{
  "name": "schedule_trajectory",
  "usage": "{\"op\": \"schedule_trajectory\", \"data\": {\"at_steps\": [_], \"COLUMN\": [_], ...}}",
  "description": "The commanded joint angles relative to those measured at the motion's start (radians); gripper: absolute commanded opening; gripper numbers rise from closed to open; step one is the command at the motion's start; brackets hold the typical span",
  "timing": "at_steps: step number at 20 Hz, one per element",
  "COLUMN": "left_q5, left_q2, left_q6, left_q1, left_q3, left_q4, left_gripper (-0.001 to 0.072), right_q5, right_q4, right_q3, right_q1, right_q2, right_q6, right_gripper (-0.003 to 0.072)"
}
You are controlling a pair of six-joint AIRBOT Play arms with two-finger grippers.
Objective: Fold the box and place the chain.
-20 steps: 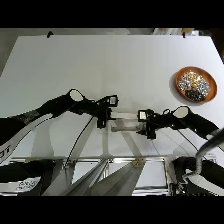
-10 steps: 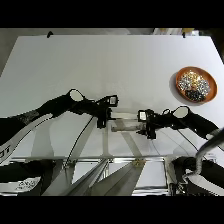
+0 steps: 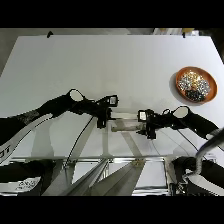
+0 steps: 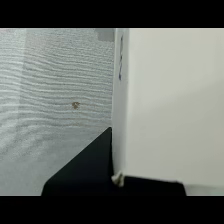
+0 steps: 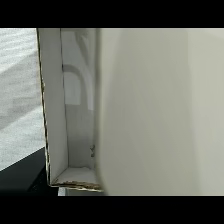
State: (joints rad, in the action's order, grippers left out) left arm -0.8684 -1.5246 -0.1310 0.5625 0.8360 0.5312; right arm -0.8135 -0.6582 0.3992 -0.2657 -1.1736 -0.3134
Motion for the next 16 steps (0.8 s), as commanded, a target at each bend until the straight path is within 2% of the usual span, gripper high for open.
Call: {"op": "schedule_trajectory", "data": {"at_steps": [1,9,10,11,13,14,16], "left_q5": [0.001,-0.050,-0.064,-0.072,-0.070,-0.070,-0.071], "left_q2": [0.001,0.002,0.007,0.015,0.049,0.069,0.119], "left_q6": [0.000,0.000,0.000,0.002,0.057,0.077,0.142], "left_q1": [0.000,0.000,-0.001,-0.003,-0.003,-0.004,-0.010], "left_q3": [0.000,0.000,0.000,0.000,0.000,0.000,0.000], "left_q4": [0.000,0.001,0.003,0.005,0.023,0.040,0.115], "left_gripper": [0.0011,0.0018,0.0136,0.0298,0.0492,0.0526,0.0526], "right_q5": [-0.002,-0.002,-0.002,-0.002,-0.002,-0.002,-0.002], "right_q4": [0.000,0.000,0.000,0.000,0.000,0.000,0.000], "right_q3": [0.000,0.000,0.000,0.000,0.000,0.000,0.000], "right_q1": [-0.001,-0.001,-0.001,-0.001,-0.001,-0.001,-0.001], "right_q2": [0.000,0.000,0.000,0.000,0.000,0.000,0.000], "right_q6": [0.001,0.001,0.001,0.001,0.001,0.001,0.001], "right_gripper": [0.0433,0.0433,0.0433,0.0433,0.0433,0.0433,0.0433]}}
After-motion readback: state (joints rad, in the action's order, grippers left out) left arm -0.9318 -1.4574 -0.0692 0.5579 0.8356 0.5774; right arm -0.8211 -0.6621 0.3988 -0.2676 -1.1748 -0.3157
